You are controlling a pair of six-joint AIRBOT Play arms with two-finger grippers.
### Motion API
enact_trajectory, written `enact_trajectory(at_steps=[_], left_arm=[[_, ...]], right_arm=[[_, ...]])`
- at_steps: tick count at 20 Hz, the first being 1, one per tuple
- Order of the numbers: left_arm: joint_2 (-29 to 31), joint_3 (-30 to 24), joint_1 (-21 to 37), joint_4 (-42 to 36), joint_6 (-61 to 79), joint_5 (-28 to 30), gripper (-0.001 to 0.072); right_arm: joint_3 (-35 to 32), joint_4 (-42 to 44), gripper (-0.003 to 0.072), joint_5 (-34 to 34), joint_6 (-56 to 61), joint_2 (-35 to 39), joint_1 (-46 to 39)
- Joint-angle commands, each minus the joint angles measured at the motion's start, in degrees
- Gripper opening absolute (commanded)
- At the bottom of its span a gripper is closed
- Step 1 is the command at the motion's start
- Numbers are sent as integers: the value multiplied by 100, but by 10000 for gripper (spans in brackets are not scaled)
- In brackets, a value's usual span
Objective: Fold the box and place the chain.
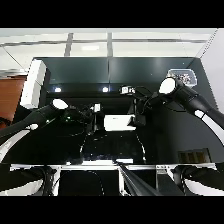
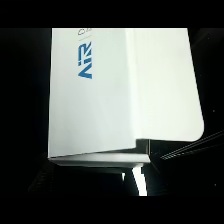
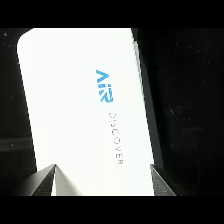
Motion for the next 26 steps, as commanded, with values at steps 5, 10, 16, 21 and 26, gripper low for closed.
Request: enact_trajectory(at_steps=[5, 10, 16, 21, 26], left_arm=[[-4, 4, -4, 2, 2, 0, 286], [-4, 4, -4, 2, 2, 0, 287], [-4, 4, -4, 2, 2, -2, 286], [-4, 4, -4, 2, 2, -2, 286], [-4, 4, -4, 2, 2, -2, 286]], right_arm=[[-4, -227, 648, -94, 7, 15, 251], [-2, -553, 473, -376, 492, 85, 361], [0, -627, 473, -382, 935, 570, 361], [-514, -168, 476, -1001, 1495, 1248, -59], [-1488, 1611, 719, -2363, 195, 1189, -61]])
